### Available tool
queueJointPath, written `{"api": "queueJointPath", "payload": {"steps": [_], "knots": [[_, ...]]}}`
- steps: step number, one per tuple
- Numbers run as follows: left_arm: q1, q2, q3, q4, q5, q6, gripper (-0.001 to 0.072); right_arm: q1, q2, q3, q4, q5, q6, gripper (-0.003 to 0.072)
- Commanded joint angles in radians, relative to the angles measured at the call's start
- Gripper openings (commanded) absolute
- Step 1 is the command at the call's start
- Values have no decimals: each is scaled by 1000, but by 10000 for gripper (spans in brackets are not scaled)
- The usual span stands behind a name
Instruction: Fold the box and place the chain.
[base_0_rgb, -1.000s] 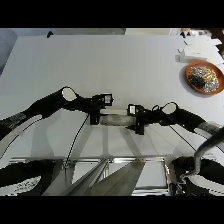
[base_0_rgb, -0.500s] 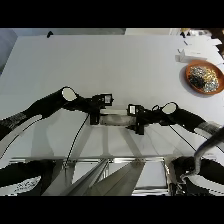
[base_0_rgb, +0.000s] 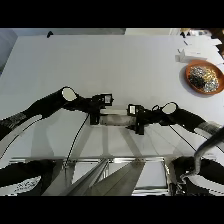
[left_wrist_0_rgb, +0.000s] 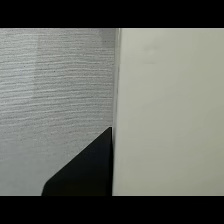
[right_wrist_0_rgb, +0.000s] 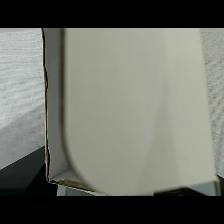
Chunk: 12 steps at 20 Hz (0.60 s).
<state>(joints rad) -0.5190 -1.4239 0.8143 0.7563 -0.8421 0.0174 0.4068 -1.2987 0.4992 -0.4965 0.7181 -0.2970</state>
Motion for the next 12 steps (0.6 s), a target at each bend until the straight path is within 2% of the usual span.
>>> {"api": "queueJointPath", "payload": {"steps": [1, 12], "knots": [[0, 0, 0, 0, 0, 0, 9, 0, 0, -1, 0, 0, 0, 318], [0, 0, 0, 0, 0, 0, 9, 0, 0, -1, 0, 0, 0, 318]]}}
